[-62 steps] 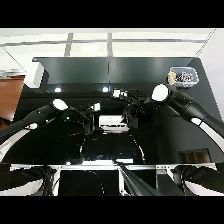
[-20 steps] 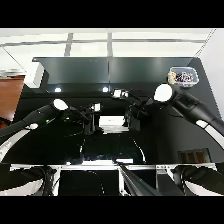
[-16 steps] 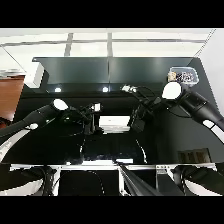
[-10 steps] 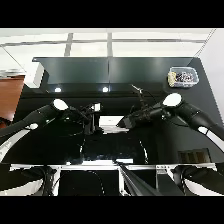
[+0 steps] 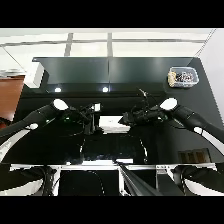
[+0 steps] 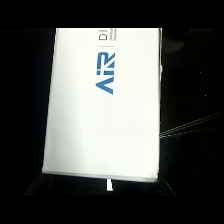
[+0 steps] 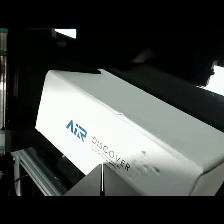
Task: Fold the box and place the chain.
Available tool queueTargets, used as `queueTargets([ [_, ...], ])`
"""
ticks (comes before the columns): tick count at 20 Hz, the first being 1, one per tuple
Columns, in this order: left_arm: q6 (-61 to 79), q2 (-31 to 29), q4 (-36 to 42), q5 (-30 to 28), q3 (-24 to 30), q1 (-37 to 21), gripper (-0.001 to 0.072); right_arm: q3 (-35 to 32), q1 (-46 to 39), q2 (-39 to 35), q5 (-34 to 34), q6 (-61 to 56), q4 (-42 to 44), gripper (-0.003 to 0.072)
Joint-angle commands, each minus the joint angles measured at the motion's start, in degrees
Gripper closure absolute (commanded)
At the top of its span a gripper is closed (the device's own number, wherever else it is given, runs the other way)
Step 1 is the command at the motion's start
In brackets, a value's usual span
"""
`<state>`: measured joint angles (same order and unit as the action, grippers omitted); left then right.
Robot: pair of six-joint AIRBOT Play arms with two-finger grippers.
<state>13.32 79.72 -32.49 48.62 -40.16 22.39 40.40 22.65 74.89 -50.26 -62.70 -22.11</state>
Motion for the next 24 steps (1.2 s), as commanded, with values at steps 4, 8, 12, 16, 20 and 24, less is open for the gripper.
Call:
queueTargets([
  [4, -0.04, 0.02, 0.2, 0.04, -0.04, 0.02, 0.035, 0.0, 0.92, 1.36, 0.63, -1.44, -2.08, 0.0676],
  [8, -0.02, 0.02, 0.17, 0.02, -0.04, 0.0, 0.035, 2.36, -1.55, -4.87, -4.31, 2.03, -2.51, 0.0676],
  [12, -0.02, 0.02, 0.13, -0.17, -0.04, -0.11, 0.035, 4.94, -10.23, -15.89, -11.34, 0.59, -11.1, 0.0675],
  [16, -3.98, -1.53, -2.97, 0.15, -1.55, -0.11, -0.0005, 4.92, -18.16, -22.56, -18.6, -6.25, -22.56, 0.0675],
  [20, -10.82, -8.37, -11.85, 3.21, -3.82, -0.15, -0.0005, 4.92, -21.24, -23.71, -22.23, -7.65, -26.86, 0.0676],
  [24, -10.73, -11.19, -5.4, 4.0, -5.66, 1.11, -0.0005, 4.92, -21.29, -23.71, -17.51, -7.65, -26.82, 0.0675],
])
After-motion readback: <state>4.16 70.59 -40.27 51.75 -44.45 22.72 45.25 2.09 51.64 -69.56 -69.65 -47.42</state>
